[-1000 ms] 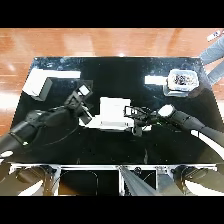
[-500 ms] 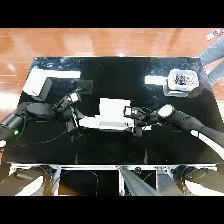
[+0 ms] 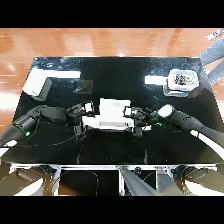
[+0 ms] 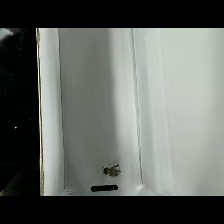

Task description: Fold the box and place the chain.

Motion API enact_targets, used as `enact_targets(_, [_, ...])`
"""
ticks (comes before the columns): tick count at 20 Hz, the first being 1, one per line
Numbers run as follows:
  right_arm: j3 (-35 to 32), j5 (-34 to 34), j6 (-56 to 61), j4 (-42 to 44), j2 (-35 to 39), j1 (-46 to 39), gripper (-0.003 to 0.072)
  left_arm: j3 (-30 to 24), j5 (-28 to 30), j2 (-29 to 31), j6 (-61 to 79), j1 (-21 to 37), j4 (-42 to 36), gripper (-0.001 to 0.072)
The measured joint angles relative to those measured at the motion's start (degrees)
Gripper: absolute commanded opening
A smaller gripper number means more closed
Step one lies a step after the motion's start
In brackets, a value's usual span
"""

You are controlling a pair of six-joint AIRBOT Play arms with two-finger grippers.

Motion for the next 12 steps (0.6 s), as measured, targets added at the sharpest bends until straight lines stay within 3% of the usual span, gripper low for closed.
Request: enact_targets(12, [0.0, -0.3, 0.2, 0.0, 0.0, 0.0, 0.0607, 0.3, -8.4, -3.6, 0.2, -2.8, 0.0, 0.0617])
